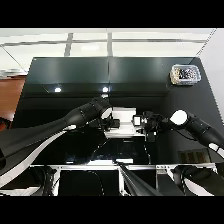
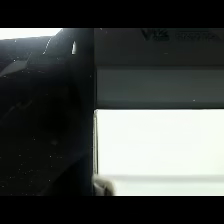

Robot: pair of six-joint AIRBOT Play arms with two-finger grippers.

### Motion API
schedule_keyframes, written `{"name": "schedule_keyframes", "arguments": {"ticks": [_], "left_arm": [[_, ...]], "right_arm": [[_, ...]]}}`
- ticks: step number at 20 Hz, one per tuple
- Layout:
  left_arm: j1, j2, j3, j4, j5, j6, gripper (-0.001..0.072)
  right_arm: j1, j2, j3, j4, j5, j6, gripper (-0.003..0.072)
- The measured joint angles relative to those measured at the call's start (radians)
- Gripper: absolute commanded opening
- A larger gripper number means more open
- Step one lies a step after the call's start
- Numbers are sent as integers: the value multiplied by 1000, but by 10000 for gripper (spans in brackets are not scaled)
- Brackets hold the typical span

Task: Fold the box and place the chain.

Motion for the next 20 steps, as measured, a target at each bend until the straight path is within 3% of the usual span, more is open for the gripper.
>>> {"name": "schedule_keyframes", "arguments": {"ticks": [7,18,19,20], "left_arm": [[0,0,0,0,-2,0,33],[0,0,0,0,2,0,33],[0,0,0,0,2,0,33],[0,0,0,0,2,0,33]], "right_arm": [[0,-43,-2,229,-21,22,190],[0,-62,-10,231,-18,45,192],[0,-62,-11,230,-14,47,211],[0,-62,-11,229,-13,47,306]]}}
